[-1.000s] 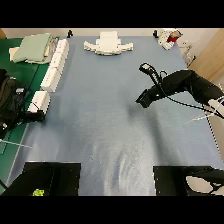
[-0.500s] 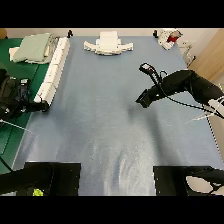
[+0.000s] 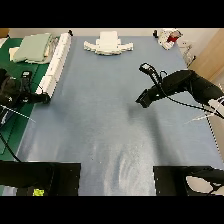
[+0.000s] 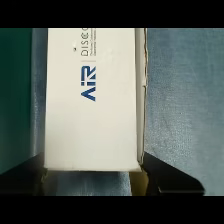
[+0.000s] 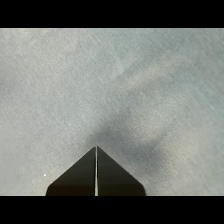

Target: Fold the box.

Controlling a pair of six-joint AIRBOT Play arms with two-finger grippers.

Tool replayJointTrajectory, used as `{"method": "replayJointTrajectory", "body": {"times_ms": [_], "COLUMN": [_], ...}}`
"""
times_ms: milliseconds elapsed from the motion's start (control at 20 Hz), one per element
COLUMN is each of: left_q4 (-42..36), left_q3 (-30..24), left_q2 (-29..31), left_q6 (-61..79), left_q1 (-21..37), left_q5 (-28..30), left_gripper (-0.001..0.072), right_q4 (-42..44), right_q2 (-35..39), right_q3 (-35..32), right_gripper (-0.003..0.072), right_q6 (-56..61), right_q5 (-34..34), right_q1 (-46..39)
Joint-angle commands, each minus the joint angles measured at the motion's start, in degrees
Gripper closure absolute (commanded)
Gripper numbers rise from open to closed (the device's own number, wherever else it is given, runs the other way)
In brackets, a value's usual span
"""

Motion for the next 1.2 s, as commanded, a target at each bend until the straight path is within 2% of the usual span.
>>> {"method": "replayJointTrajectory", "body": {"times_ms": [0, 1100, 1150], "left_q4": [-0.44, -0.48, -0.48], "left_q3": [1.18, 1.2, 1.2], "left_q2": [-1.07, -3.23, -3.23], "left_q6": [2.29, 1.88, 1.9], "left_q1": [-0.31, -0.24, -0.24], "left_q5": [-0.13, -1.79, -1.79], "left_gripper": [0.0205, 0.0203, 0.0162], "right_q4": [0.0, 0.0, 0.0], "right_q2": [-0.02, -0.02, -0.02], "right_q3": [0.04, 0.04, 0.04], "right_gripper": [0.0681, 0.0681, 0.0681], "right_q6": [0.02, 0.02, 0.02], "right_q5": [0.02, 0.02, 0.02], "right_q1": [0.0, 0.0, 0.0]}}
